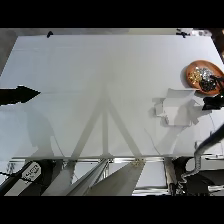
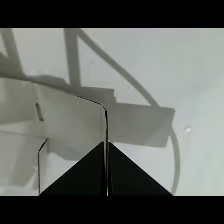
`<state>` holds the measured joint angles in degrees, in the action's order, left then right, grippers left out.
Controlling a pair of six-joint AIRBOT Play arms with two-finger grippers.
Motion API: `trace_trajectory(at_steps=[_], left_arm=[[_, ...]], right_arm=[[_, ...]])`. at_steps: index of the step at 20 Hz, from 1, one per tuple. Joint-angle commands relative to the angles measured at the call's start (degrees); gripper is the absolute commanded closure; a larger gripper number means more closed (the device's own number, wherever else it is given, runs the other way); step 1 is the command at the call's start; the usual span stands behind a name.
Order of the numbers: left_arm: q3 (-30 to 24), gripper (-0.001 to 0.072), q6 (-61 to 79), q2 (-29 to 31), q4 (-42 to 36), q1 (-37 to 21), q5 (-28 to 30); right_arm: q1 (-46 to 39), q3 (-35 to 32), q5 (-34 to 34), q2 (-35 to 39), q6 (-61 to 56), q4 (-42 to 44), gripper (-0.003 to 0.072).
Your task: Fold the box and place the chain.
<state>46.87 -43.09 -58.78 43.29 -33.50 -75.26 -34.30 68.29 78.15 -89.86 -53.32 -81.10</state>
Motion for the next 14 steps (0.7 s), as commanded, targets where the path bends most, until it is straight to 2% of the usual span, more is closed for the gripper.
trace_trajectory(at_steps=[1, 3, 8, 14], left_arm=[[0.04, 0.0018, 0.00, 0.04, 0.02, 0.02, 0.00], [0.02, 0.0018, 0.00, 0.04, 0.02, 0.02, 0.00], [0.02, 0.0018, 0.00, 0.04, 0.02, 0.02, 0.00], [0.02, 0.0018, 0.02, 0.04, 0.02, 0.02, 0.00]], right_arm=[[2.34, 0.02, 4.81, 4.37, 2.47, 14.62, 0.0681], [6.25, 0.02, 6.75, 6.80, 2.86, 20.98, 0.0681], [20.20, 0.02, 4.31, 10.64, 1.09, 31.58, 0.0682], [39.30, 0.00, -4.66, 10.69, -8.46, 32.87, 0.0682]])
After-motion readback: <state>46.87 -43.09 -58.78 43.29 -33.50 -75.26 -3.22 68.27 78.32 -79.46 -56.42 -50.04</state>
